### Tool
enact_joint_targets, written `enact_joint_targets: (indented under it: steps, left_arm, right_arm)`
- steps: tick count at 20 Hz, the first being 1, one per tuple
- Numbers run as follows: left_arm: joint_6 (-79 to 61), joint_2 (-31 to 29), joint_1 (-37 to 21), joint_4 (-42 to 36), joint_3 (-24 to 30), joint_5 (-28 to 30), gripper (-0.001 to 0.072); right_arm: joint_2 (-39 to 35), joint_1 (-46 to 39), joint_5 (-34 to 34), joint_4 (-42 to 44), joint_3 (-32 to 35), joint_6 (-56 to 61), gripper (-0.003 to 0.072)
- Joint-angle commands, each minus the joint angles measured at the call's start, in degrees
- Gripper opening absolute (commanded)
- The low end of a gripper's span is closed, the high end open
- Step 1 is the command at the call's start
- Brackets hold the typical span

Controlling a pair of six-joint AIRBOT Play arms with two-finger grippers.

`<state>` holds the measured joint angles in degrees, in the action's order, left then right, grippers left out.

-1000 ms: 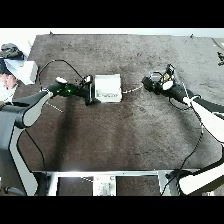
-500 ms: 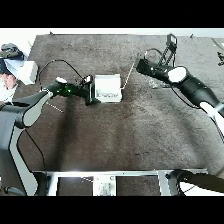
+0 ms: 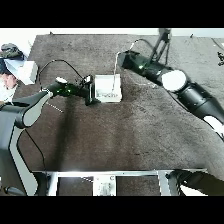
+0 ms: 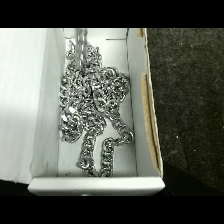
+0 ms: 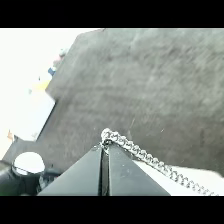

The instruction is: Fold the box and place the chain.

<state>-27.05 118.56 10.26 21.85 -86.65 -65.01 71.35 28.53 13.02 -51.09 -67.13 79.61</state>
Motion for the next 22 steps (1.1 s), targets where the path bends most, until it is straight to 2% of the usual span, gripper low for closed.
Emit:
enact_joint_targets:
  steps: [1,4,5,6,8,11,13,15,18,22]
  left_arm:
    - [0.0,0.0,0.0,0.0,0.0,0.0,0.0489]
    - [0.0,0.0,0.0,0.0,0.0,0.0,0.0489]
    - [0.0,0.0,0.0,0.0,0.0,0.0,0.0489]
    - [0.0,0.0,0.0,0.0,0.0,0.0,0.0489]
    - [0.0,0.0,0.0,0.0,0.0,0.0,0.0489]
    - [0.0,0.0,0.0,0.0,0.0,0.0,0.0489]
    - [0.0,0.0,0.0,0.0,0.0,0.0,0.0489]
    - [0.0,0.0,0.0,0.0,0.0,0.0,0.0489]
    - [0.0,0.0,0.0,0.0,0.0,0.0,0.0489]
    - [0.0,0.0,0.0,0.0,0.0,0.0,0.0489]
  right_arm:
    - [5.2,2.4,-0.2,-0.1,0.0,-0.1,0.0009]
    - [11.0,2.3,2.0,-0.1,0.1,-0.1,0.0016]
    - [11.6,1.6,3.4,-0.1,0.3,-0.1,0.0210]
    - [11.2,0.3,4.6,-0.2,0.9,-0.1,0.0463]
    - [8.7,-2.9,6.3,-2.1,2.5,-0.1,0.0399]
    - [2.8,-10.6,7.7,-3.1,8.7,0.1,0.0399]
    - [1.4,-17.0,8.4,-3.1,12.9,2.2,0.0399]
    - [2.8,-22.8,7.8,-3.1,15.6,3.1,0.0399]
    - [8.6,-27.4,3.7,-1.4,16.2,4.0,0.0400]
    - [18.1,-26.9,0.3,1.8,10.7,4.0,0.0399]
